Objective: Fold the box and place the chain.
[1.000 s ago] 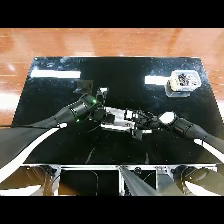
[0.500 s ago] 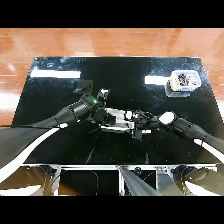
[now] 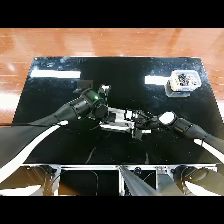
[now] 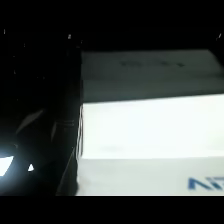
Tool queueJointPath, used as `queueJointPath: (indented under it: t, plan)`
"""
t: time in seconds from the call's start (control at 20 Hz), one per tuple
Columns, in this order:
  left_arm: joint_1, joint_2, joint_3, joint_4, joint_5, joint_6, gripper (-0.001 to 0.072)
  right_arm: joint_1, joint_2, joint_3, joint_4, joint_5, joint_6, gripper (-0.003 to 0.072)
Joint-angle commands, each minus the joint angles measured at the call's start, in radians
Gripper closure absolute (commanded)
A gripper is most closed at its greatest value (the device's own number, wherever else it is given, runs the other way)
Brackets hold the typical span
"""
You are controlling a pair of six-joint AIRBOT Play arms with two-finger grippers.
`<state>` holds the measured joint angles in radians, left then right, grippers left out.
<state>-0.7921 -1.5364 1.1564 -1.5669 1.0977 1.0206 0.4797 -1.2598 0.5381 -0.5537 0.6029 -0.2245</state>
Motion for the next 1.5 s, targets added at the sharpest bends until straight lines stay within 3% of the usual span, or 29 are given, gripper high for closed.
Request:
queueJointPath:
  t: [0.0,0.25,0.3,0.35,0.4,0.65,0.7,0.75,0.8,0.9,1.15,1.2,1.25,1.3,1.45]
  plan:
    - [0.001,-0.037,0.008,0.008,0.008,-0.007,0.0292,0.000,-0.001,0.000,0.000,0.002,0.000,0.0370]
    - [0.001,-0.053,0.008,0.006,0.006,-0.007,0.0295,0.000,-0.001,0.000,0.000,0.002,0.000,0.0370]
    - [0.001,-0.053,0.008,0.006,0.006,-0.007,0.0319,0.000,-0.001,0.000,0.000,0.002,0.000,0.0370]
    - [0.001,-0.053,0.008,0.006,0.006,-0.007,0.0400,0.000,-0.001,0.000,0.000,0.002,0.000,0.0370]
    - [0.000,-0.053,0.008,-0.004,0.006,-0.007,0.0414,0.000,-0.001,0.000,0.000,0.002,0.000,0.0370]
    - [0.000,-0.052,0.008,-0.020,0.006,-0.007,0.0415,0.000,-0.001,0.000,0.000,0.002,0.000,0.0370]
    - [0.000,-0.052,0.008,-0.021,0.006,-0.007,0.0433,0.000,-0.001,0.000,0.000,0.003,0.000,0.0370]
    - [0.000,-0.052,0.008,-0.021,0.006,-0.007,0.0549,0.000,-0.001,0.000,0.000,0.003,0.000,0.0370]
    - [-0.001,-0.052,0.008,-0.024,0.007,-0.006,0.0620,0.000,-0.001,0.000,0.000,0.002,0.000,0.0370]
    - [-0.001,-0.050,0.009,-0.026,0.010,-0.006,0.0689,0.000,-0.001,0.000,0.000,0.002,0.000,0.0370]
    - [-0.001,-0.047,0.009,-0.046,0.035,0.001,0.0687,0.000,-0.001,0.000,0.001,0.002,0.000,0.0368]
    - [0.000,-0.044,0.009,-0.046,0.039,0.001,0.0687,0.000,-0.001,0.000,0.002,0.002,0.000,0.0333]
    - [0.003,-0.039,0.009,-0.043,0.041,0.001,0.0687,0.000,-0.001,0.000,0.003,0.002,0.004,0.0059]
    - [0.006,-0.033,0.009,-0.042,0.043,0.000,0.0687,0.000,0.000,0.000,0.003,-0.002,0.013,-0.0034]
    - [0.034,-0.013,0.009,-0.042,0.051,0.000,0.0686,0.000,0.012,0.000,-0.006,-0.001,0.025,-0.0034]
